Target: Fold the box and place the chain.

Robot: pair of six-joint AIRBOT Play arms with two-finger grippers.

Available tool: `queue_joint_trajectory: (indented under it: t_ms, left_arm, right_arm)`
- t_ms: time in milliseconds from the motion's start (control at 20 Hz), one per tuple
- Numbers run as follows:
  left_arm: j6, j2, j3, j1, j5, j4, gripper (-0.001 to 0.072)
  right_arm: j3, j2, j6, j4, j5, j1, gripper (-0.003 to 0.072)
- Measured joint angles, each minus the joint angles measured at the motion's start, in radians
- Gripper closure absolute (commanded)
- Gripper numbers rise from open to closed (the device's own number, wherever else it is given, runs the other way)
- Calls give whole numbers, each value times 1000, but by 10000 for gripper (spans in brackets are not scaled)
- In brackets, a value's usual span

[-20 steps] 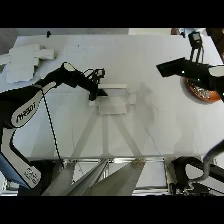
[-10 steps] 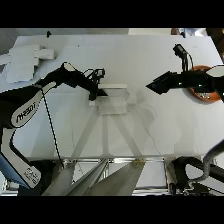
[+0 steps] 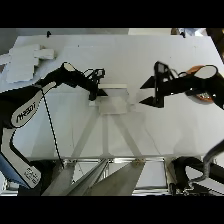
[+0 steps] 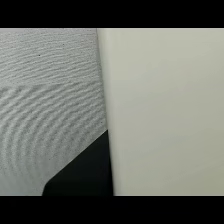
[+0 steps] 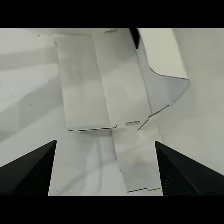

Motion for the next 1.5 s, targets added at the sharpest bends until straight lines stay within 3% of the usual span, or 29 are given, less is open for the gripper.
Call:
queue_joint_trajectory:
  t_ms: [350, 600, 1200, 1500]
  left_arm:
    - [0, 0, 0, 0, 0, 0, 695]
    - [0, 0, 0, 0, 0, 0, 695]
    - [0, 0, 0, 0, 0, 0, 695]
    - [0, 0, 0, 0, 0, 0, 695]
  right_arm:
    - [-107, 0, -93, -81, -244, 156, -2]
    - [-201, -25, -127, -42, -412, 212, -2]
    - [-232, -137, -236, 134, -521, 260, -2]
    - [-232, -142, -175, 177, -593, 261, -2]
